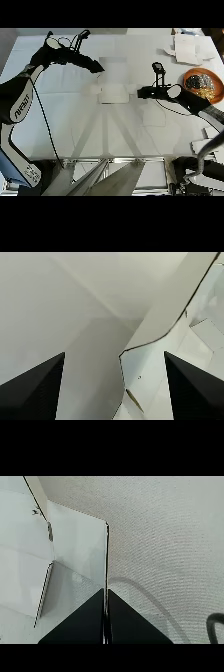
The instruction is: Fold the box and place the chain.
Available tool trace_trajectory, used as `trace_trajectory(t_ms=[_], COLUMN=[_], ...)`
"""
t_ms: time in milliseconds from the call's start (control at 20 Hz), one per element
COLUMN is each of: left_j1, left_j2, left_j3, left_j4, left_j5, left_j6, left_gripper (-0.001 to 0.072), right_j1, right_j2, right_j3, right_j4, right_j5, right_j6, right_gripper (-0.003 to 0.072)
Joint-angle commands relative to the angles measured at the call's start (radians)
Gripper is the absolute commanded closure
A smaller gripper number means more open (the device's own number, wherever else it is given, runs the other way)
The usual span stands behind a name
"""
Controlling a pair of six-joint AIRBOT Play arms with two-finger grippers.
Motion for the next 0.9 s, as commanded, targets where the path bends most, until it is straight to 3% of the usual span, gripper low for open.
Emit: trace_trajectory(t_ms=[0,300,450,650,750,850], left_j1=[-0.018,-0.062,-0.064,-0.064,-0.066,-0.066], left_j2=[-0.021,-0.024,-0.024,-0.024,-0.024,-0.024], left_j3=[0.006,0.006,0.006,0.006,0.006,0.006], left_j4=[-0.011,-0.010,0.000,0.063,0.095,0.093], left_j5=[-0.002,-0.010,-0.052,-0.082,-0.081,-0.081], left_j6=[0.016,0.129,0.156,0.167,0.175,0.220], left_gripper=[0.0008,0.0013,0.0216,0.0236,0.0357,0.0377], right_j1=[0.001,0.001,0.001,0.001,0.001,0.001], right_j2=[-0.001,-0.001,-0.001,-0.001,-0.001,-0.001], right_j3=[0.000,0.000,0.000,0.000,0.000,0.000], right_j4=[0.000,0.000,0.000,0.000,0.000,0.000], right_j5=[0.000,0.000,0.000,0.000,0.000,0.000], right_j6=[0.000,0.000,0.000,0.000,0.000,0.000], right_gripper=[0.0672,0.0672,0.0672,0.0672,0.0672,0.0672])
